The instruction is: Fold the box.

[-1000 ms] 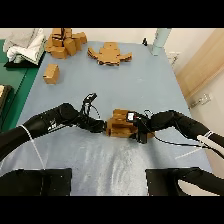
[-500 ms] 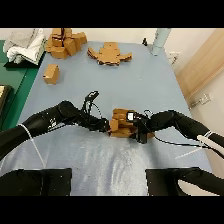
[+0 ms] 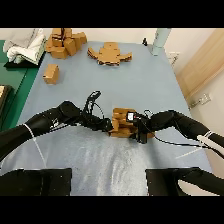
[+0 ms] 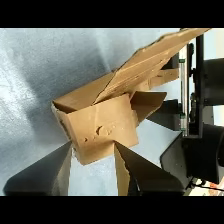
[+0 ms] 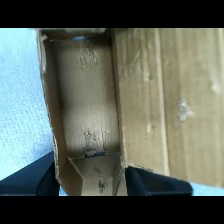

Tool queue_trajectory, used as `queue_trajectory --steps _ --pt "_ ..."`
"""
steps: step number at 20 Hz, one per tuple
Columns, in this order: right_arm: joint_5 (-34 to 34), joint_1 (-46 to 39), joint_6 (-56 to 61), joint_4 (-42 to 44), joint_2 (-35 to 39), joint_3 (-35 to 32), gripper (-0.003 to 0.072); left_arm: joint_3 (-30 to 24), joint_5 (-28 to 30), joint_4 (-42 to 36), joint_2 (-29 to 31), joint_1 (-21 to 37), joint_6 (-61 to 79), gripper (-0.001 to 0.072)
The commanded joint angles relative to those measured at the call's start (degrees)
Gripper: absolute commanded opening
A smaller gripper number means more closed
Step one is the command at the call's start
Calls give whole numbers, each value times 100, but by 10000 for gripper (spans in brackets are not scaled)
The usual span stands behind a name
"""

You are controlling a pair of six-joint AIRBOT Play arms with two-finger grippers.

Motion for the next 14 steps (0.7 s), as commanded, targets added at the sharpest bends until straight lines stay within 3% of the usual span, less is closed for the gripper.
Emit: queue_trajectory --steps 1,6,9,14 --pt "4 2 0 2 2 4 525 20 -120 -48 -160 -66 -286 421" --pt "2 2 0 0 2 4 524 417 -131 216 -400 -304 -1019 420" --pt "2 2 0 0 2 4 525 691 -44 953 -485 -507 -1834 420" --pt "2 2 0 0 2 4 525 1204 -577 2608 -837 -935 -3501 420"
